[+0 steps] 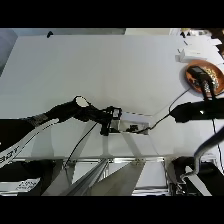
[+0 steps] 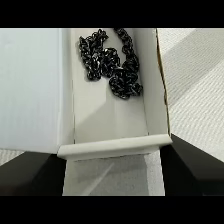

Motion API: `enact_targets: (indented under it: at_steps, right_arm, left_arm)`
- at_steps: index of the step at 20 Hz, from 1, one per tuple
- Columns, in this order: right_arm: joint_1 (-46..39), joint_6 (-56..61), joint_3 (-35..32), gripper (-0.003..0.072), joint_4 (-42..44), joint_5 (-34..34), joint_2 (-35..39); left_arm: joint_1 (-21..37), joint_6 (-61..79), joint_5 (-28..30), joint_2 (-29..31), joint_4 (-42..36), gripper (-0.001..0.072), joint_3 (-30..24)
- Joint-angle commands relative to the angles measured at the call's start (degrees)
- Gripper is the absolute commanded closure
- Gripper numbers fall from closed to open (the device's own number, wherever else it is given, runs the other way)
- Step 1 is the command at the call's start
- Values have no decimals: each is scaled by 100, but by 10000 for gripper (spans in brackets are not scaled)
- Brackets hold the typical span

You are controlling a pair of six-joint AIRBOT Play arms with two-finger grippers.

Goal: Fold the box and place the chain.

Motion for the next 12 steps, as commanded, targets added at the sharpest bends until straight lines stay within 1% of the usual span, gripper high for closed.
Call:
enact_targets:
  at_steps: [1, 3, 7, 10, 12]
  right_arm:
    - [0, -291, 2, 664, 1226, 133, 1019]
    - [0, -356, 2, 664, 1843, 127, 1209]
    - [0, -798, 2, 663, 3303, 20, 1207]
    - [0, -951, 2, 663, 3803, -184, 1207]
    - [0, -955, 2, 663, 3799, -256, 1207]
  left_arm:
    - [0, 2, 2, 2, 0, 502, 4]
    - [0, 2, 0, 2, 0, 502, 4]
    - [0, 2, 0, 2, 2, 502, 4]
    - [0, 2, 2, 2, 2, 502, 4]
    - [0, 2, 0, 2, 0, 502, 4]
